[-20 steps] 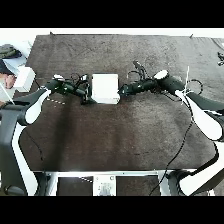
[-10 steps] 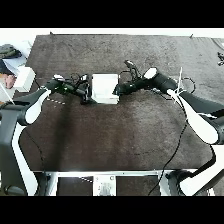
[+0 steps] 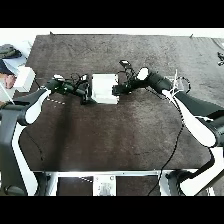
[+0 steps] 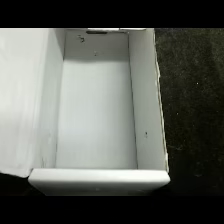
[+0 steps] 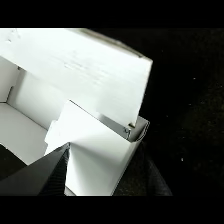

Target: Fold the box and place the chain.

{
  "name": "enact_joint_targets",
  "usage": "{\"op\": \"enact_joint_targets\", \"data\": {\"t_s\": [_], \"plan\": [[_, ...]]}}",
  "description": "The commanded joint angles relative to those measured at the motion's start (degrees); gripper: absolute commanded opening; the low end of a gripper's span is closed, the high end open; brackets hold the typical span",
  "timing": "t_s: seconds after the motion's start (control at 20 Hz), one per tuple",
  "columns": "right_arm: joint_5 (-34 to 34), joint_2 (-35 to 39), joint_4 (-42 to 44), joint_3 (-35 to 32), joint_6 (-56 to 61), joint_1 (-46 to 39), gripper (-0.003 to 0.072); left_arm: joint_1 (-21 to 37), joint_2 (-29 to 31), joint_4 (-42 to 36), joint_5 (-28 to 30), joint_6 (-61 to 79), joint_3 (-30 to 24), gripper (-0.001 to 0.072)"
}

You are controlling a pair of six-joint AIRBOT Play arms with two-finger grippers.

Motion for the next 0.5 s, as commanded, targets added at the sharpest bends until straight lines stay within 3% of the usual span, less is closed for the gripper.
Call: {"op": "enact_joint_targets", "data": {"t_s": [0.0,0.25,0.45], "plan": [[-0.81,0.04,-4.48,0.20,3.78,1.07,0.0482,0.04,-0.02,-0.04,-0.02,0.00,0.00,0.0243],[1.25,-1.38,-11.21,3.19,9.66,3.19,0.0481,0.04,-0.02,-0.04,-0.04,0.00,0.00,0.0242],[9.25,-5.42,-18.01,10.86,14.80,5.01,0.0482,0.04,-0.02,-0.04,0.00,0.00,0.00,0.0243]]}}
